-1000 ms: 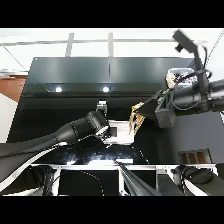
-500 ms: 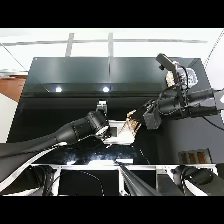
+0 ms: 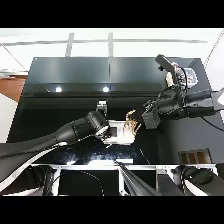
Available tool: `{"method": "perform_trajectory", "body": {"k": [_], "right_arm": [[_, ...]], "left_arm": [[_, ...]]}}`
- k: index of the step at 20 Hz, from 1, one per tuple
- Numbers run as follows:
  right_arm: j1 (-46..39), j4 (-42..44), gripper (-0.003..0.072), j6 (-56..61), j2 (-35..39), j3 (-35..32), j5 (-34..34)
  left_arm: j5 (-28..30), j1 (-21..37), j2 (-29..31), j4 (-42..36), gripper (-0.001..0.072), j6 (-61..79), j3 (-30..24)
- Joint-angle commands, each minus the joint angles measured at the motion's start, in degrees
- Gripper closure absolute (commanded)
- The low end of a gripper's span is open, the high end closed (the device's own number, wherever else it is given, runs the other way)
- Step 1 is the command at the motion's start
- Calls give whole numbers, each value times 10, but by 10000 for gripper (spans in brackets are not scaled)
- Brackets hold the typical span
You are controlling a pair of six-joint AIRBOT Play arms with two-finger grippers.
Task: Fold the box and place the chain.
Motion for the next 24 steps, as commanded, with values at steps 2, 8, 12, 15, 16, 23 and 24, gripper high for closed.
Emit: {"method": "perform_trajectory", "body": {"k": [2,8,12,15,16,23,24], "right_arm": [[0,0,655,0,-14,-9,-13],[0,-2,654,0,-56,-46,-32],[0,-2,655,-5,-60,-88,-41],[0,-1,655,-7,-60,-101,-48],[0,0,655,-10,-60,-102,-48],[16,4,654,-20,-65,-105,-54],[23,4,654,-20,-68,-105,-58]], "left_arm": [[0,0,0,0,675,0,0],[0,0,0,0,675,0,0],[0,0,0,0,675,0,0],[0,0,0,0,675,0,0],[0,0,0,0,675,0,0],[0,0,0,0,675,0,0],[0,0,0,0,675,0,0]]}}
